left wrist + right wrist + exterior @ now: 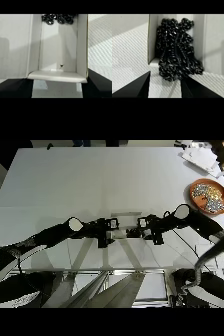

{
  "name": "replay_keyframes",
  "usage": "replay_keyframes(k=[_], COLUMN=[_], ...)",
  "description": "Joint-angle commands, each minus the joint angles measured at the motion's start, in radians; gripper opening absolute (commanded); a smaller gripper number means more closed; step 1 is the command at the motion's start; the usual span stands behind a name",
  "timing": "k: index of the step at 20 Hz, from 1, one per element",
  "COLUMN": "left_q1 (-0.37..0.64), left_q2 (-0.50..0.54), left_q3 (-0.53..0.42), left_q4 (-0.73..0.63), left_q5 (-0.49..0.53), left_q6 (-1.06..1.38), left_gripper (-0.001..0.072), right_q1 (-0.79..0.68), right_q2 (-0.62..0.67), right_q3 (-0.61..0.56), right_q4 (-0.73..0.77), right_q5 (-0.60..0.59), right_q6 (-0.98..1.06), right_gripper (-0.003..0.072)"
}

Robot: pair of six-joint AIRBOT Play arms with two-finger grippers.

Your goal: Fold the box and place the chain.

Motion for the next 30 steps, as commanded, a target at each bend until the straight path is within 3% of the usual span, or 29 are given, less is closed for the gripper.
replay_keyframes(k=[1, 7, 13, 19, 23, 26, 30], left_q1=[0.0, 0.0, 0.0, 0.0, 0.0, 0.0, 0.0], left_q2=[0.0, 0.0, 0.0, 0.0, 0.0, 0.0, 0.0], left_q3=[0.0, 0.0, 0.0, 0.0, 0.0, 0.0, 0.0], left_q4=[0.0, 0.0, 0.0, 0.0, 0.0, 0.0, 0.0], left_q5=[0.0, 0.0, 0.0, 0.0, 0.0, 0.0, 0.0], left_q6=[0.0, 0.0, 0.0, 0.0, 0.0, 0.0, 0.0], left_gripper=[0.0354, 0.0354, 0.0354, 0.0354, 0.0354, 0.0354, 0.0354], right_q1=[0.001, 0.001, 0.001, 0.001, 0.001, 0.006, 0.102], right_q2=[-0.004, -0.003, 0.078, 0.382, 0.544, 0.552, 0.436], right_q3=[-0.018, -0.019, -0.019, -0.019, -0.019, -0.019, -0.019], right_q4=[0.011, 0.013, 0.004, 0.024, 0.254, 0.432, 0.295], right_q5=[0.006, 0.005, -0.016, -0.099, -0.097, -0.056, -0.051], right_q6=[0.042, 0.079, 0.137, 0.224, 0.223, 0.223, 0.389], right_gripper=[0.0273, 0.0012, 0.0011, 0.0011, 0.001, 0.0011, 0.001])
